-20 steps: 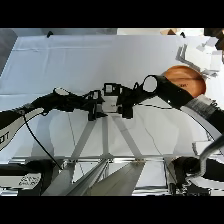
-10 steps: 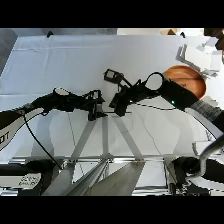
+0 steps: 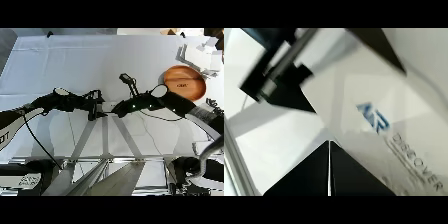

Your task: Fold the box and place the chain.

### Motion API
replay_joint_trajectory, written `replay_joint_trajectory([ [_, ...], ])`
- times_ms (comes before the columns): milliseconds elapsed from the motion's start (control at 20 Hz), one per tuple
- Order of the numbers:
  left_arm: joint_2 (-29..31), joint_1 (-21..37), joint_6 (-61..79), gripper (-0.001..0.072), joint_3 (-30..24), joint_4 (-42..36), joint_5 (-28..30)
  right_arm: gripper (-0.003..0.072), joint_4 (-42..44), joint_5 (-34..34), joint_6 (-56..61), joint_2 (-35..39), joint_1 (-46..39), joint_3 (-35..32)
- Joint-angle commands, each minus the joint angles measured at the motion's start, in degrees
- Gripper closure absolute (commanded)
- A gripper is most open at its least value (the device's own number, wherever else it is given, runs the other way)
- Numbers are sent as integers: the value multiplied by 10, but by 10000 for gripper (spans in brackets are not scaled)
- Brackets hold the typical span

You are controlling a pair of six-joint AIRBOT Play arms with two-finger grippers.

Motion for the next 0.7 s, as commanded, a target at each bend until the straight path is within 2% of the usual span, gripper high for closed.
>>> replay_joint_trajectory([
  [0,0,0,1,318,0,0,0,675,14,-17,4,-4,-2,-30],
  [200,0,0,1,318,0,0,0,675,63,-12,-2,-2,-2,-30],
  [450,0,0,1,318,0,0,0,675,234,8,-116,16,-2,-30],
  [650,0,0,1,318,0,0,0,675,218,-39,-127,-2,-2,-30],
])
